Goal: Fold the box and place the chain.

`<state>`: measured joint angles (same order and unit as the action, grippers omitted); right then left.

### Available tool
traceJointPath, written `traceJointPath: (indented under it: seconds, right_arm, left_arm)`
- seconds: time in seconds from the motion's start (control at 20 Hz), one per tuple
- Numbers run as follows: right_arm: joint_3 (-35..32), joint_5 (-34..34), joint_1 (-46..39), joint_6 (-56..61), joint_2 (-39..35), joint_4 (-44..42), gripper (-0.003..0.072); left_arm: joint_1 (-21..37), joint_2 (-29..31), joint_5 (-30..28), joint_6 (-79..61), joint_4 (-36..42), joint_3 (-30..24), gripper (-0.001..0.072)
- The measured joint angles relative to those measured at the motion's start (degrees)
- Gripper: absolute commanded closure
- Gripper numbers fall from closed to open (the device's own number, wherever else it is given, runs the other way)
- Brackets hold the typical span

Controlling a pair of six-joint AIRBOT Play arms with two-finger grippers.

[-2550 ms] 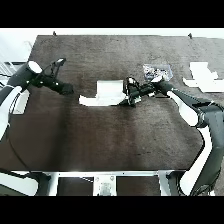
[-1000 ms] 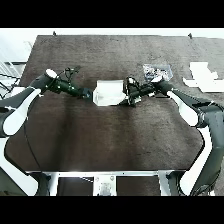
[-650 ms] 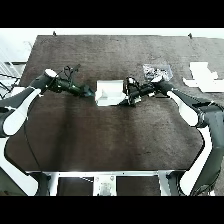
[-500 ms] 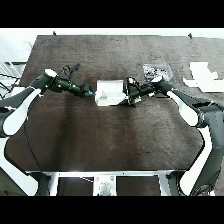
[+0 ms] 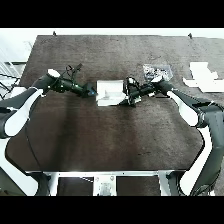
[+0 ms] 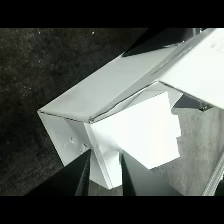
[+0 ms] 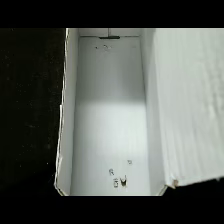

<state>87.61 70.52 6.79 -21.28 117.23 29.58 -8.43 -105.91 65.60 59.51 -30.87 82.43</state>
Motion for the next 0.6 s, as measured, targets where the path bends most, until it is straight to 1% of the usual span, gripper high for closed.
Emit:
traceJointPath:
  seconds: [0.3,0.45,0.6]
  right_arm:
    - [0.00,-0.02,-0.02,0.00,0.00,-0.04,0.0131]
    - [0.00,0.00,-0.02,0.00,0.00,-0.02,0.0130]
    - [0.00,0.02,-0.02,0.00,0.00,-0.02,0.0130]
  left_arm:
    - [-1.40,1.05,-2.71,2.80,-1.05,0.00,0.0461]
    - [-2.25,2.73,-4.81,6.84,-4.26,0.02,0.0461]
    - [-3.98,3.74,-6.80,11.80,-9.35,0.02,0.0461]
